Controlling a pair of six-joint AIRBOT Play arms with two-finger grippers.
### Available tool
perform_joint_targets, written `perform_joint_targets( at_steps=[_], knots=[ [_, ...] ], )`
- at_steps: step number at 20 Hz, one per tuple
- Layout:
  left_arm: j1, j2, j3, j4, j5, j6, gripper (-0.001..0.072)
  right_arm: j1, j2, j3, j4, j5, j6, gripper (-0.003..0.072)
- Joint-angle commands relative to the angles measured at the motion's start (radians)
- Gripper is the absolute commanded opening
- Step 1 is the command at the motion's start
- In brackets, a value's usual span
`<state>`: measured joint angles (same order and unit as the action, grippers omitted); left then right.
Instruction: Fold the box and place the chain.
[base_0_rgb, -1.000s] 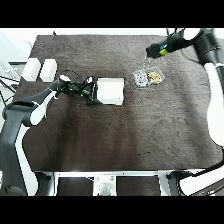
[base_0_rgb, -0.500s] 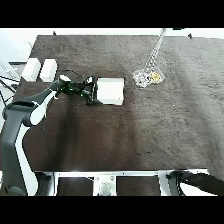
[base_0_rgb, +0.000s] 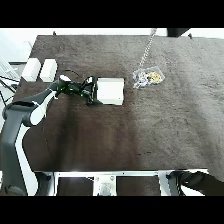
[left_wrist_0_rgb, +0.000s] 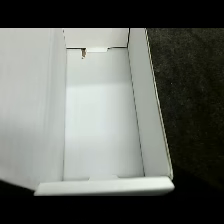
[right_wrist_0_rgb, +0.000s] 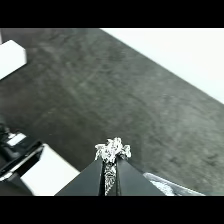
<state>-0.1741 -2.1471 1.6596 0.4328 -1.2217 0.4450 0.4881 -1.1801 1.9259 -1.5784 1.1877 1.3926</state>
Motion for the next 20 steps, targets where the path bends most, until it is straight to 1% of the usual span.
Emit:
perform_joint_targets(
  at_steps=[1, 4, 7, 8, 10, 12, 13, 15, 18, 20],
  knots=[
    [0.000, 0.000, 0.000, 0.000, 0.001, 0.000, 0.0288, 0.049, 0.000, -0.087, 0.004, -0.113, 0.005, 0.0009],
    [0.000, 0.000, 0.000, 0.000, 0.001, 0.000, 0.0288, 0.054, 0.000, -0.202, 0.059, -0.242, 0.014, 0.0009],
    [0.000, 0.000, 0.000, 0.000, 0.002, 0.000, 0.0288, 0.054, 0.000, -0.323, 0.076, -0.368, 0.041, 0.0009],
    [0.000, 0.000, 0.000, 0.000, 0.001, 0.000, 0.0288, 0.054, -0.001, -0.372, 0.078, -0.436, 0.046, 0.0009],
    [0.000, 0.000, 0.000, 0.000, 0.001, 0.000, 0.0288, 0.054, -0.011, -0.476, 0.089, -0.632, 0.048, 0.0009],
    [0.000, 0.000, 0.000, 0.000, 0.001, 0.000, 0.0288, 0.053, -0.031, -0.566, 0.135, -0.780, 0.048, 0.0009],
    [0.000, 0.000, 0.000, 0.000, 0.001, 0.000, 0.0288, 0.053, -0.047, -0.597, 0.164, -0.806, 0.048, 0.0009],
    [0.000, 0.000, 0.000, 0.000, 0.001, 0.000, 0.0288, 0.053, -0.099, -0.658, 0.211, -0.816, 0.048, 0.0009],
    [0.000, 0.000, 0.000, 0.000, 0.001, 0.000, 0.0288, 0.053, -0.226, -0.748, 0.237, -0.874, 0.048, 0.0010],
    [0.000, 0.000, 0.000, 0.000, 0.002, 0.000, 0.0288, 0.053, -0.292, -0.758, 0.244, -0.872, 0.047, 0.0011]
  ],
)
